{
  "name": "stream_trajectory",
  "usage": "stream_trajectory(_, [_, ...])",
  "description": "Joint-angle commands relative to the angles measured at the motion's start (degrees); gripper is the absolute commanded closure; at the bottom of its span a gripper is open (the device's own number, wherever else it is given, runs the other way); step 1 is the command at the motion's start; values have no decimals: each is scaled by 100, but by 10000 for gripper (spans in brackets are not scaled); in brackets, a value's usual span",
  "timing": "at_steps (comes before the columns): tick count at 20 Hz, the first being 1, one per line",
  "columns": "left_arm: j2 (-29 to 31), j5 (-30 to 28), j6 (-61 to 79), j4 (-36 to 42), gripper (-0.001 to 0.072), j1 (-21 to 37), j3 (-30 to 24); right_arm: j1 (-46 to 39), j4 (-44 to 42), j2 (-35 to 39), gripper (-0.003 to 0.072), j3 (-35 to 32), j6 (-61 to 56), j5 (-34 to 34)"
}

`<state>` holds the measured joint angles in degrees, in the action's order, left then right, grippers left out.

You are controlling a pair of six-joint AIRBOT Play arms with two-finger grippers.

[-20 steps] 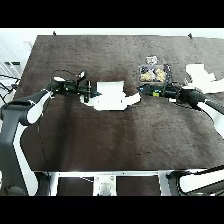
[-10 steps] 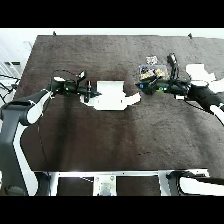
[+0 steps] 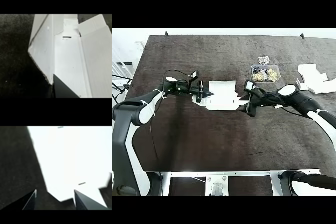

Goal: Fold the box and place the chain.

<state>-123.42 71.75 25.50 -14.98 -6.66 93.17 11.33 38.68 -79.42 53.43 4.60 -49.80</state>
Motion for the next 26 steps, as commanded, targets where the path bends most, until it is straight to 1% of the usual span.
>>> stream_trajectory(1, [2,-22,2,4,689,4,-2,402,435,-92,140,-35,66,457])
stream_trajectory(3, [2,-35,2,4,689,4,-2,470,667,-289,140,-35,63,527])
stream_trajectory(5, [2,-35,4,4,690,4,-2,492,693,-483,140,-35,61,597])
stream_trajectory(10, [2,-37,4,4,689,4,-2,726,601,-673,140,-35,61,1545])
stream_trajectory(12, [2,-39,4,4,689,4,-2,723,328,-673,140,-33,61,1781])
stream_trajectory(13, [2,-39,2,4,689,4,-2,713,332,-673,140,-33,57,1849])
stream_trajectory(21, [2,-39,2,4,690,4,-2,645,184,-664,140,251,61,1943])
stream_trajectory(26, [2,-39,2,4,690,4,-2,433,74,-667,140,407,63,1937])
